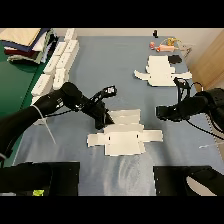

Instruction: Fold the box.

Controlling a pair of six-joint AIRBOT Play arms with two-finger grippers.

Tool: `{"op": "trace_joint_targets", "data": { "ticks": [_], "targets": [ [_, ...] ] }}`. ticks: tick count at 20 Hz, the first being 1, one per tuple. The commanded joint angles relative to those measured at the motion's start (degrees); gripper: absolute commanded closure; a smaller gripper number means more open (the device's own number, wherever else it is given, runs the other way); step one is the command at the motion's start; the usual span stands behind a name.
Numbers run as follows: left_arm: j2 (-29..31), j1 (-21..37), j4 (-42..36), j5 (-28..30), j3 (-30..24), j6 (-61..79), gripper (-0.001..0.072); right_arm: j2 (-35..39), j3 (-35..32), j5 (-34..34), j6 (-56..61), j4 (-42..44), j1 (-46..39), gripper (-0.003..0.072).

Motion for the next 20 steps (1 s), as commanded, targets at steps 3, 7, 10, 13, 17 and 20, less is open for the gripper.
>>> {"op": "trace_joint_targets", "data": {
  "ticks": [3, 7, 10, 13, 17, 20],
  "targets": [
    [8.5, -2.2, 0.1, 7.2, -6.1, 1.1, 0.0702, 0.0, 0.0, 0.0, 0.0, 0.0, 0.0, 0.0341],
    [11.8, -5.5, 1.6, 12.1, -9.6, 0.9, 0.0702, 0.0, 0.0, 0.0, 0.0, 0.0, 0.0, 0.0341],
    [11.9, -8.9, 3.4, 16.0, -10.7, -1.2, 0.0702, 0.0, 0.0, 0.0, 0.0, 0.0, 0.0, 0.0341],
    [11.9, -11.2, 4.4, 19.6, -11.9, -2.0, 0.0701, 0.0, 0.0, 0.0, 0.0, 0.0, 0.0, 0.0341],
    [11.9, -11.5, 4.3, 20.4, -13.4, -2.3, 0.07, 0.0, 0.0, 0.0, 0.0, 0.0, 0.0, 0.0341],
    [11.9, -11.5, 4.3, 20.4, -13.4, -3.1, 0.07, 0.0, 0.0, 0.0, 0.0, 0.0, 0.0, 0.0341]
  ]
}}
